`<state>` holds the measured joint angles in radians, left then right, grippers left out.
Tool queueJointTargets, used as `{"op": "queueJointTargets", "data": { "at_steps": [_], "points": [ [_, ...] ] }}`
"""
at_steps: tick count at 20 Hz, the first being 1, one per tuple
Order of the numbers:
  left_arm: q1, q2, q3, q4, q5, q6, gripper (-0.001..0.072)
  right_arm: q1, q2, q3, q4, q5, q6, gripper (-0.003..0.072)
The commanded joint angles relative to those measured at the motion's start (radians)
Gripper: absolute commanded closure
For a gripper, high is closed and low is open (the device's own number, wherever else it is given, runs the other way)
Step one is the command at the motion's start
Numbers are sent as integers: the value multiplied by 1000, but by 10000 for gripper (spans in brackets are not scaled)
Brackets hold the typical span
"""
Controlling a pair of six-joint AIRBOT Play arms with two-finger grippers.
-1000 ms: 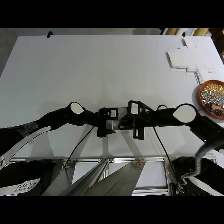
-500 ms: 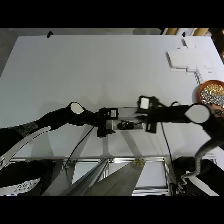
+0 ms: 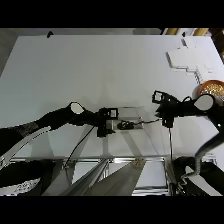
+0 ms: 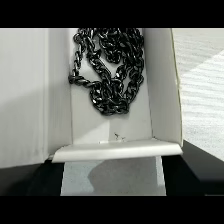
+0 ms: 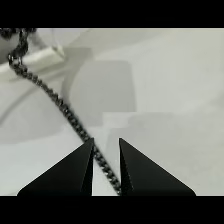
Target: Fold the box and place the chain.
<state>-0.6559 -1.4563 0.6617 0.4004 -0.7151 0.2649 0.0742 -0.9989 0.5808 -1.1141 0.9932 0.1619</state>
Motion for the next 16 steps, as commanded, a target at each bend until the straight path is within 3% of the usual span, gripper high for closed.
{"op": "queueJointTargets", "data": {
  "at_steps": [1,16],
  "points": [
    [0,1,0,0,0,0,376,-12,-78,-1,-43,35,-79,513],
    [0,1,0,0,0,0,376,-12,-118,-3,-59,3,-250,545]
  ]
}}
